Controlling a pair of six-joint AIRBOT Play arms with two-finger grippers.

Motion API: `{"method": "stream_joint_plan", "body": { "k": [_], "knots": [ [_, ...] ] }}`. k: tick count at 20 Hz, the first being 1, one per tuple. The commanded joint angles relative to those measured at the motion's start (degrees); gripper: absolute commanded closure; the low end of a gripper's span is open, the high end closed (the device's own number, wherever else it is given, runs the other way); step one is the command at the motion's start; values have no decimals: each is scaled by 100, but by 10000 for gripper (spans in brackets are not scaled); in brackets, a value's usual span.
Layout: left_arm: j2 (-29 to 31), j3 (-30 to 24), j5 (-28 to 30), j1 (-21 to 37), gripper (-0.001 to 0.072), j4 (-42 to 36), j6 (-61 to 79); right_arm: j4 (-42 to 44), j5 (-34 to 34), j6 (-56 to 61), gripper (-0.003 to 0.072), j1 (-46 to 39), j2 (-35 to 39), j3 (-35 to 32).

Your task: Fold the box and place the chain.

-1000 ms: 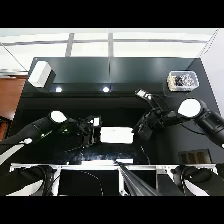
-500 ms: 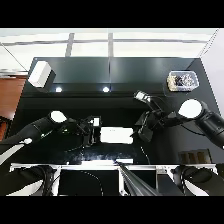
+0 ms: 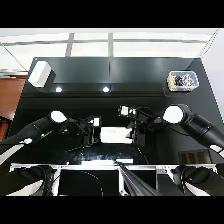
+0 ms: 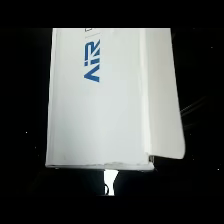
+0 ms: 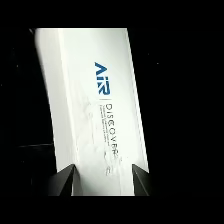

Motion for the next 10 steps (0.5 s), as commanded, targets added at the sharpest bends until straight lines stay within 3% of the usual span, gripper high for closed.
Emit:
{"method": "stream_joint_plan", "body": {
  "k": [1, 2, 5, 7, 10],
  "knots": [
    [-2, 2, 4, -2, 228, 0, 4, -26, -120, -44, 389, 70, -52, -2],
    [-2, 2, 4, -2, 229, 0, 4, -26, -109, -39, 453, 70, -52, -2],
    [-2, 2, 4, -2, 228, 0, 4, -24, -109, 46, 452, 68, -52, 0],
    [-2, 2, 4, -2, 229, 0, 4, -24, -111, 46, 242, 68, -35, 11],
    [-2, 2, 4, -2, 229, 0, 4, -44, -125, 35, 232, 68, -2, 83]
  ]
}}
